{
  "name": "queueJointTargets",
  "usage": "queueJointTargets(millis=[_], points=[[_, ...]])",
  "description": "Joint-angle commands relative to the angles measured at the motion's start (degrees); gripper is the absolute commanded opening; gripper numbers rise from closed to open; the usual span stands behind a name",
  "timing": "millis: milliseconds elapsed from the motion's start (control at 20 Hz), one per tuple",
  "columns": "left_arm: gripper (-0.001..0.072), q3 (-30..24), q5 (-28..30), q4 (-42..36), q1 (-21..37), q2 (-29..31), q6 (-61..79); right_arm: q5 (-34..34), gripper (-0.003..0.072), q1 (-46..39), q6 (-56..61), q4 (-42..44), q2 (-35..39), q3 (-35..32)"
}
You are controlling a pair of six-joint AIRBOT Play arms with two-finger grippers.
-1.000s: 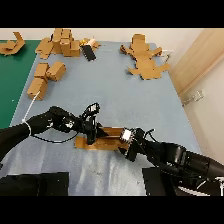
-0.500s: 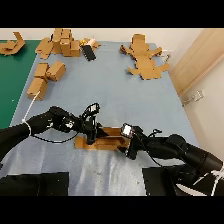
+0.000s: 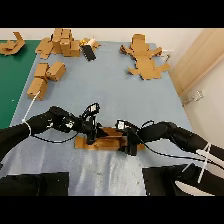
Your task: Fold the box.
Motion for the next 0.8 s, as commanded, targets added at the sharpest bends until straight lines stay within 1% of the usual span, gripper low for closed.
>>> queueJointTargets(millis=[0, 200, 350, 550, 750], points=[[0.0011, 0.0, 0.0, 0.0, 0.0, 0.0, 0.0, -3.5, 0.0707, -1.1, -5.3, 2.0, -3.7, 2.0], [0.0010, 0.0, 0.0, 0.0, 0.0, 0.0, 0.0, -4.7, 0.0708, -1.1, -4.1, -0.3, -3.4, 2.0], [0.0010, 0.0, 0.0, 0.0, 0.0, 0.0, 0.0, -4.7, 0.0707, -1.0, -4.1, -0.1, -3.5, 2.0], [0.0011, 0.0, 0.0, 0.0, 0.0, 0.0, 0.0, -2.4, 0.0707, -1.0, -4.2, 0.0, -3.6, 2.0], [0.0011, 0.0, 0.0, 0.0, 0.0, 0.0, 0.0, -1.6, 0.0707, 0.5, -4.2, 0.1, -4.9, 2.0]])
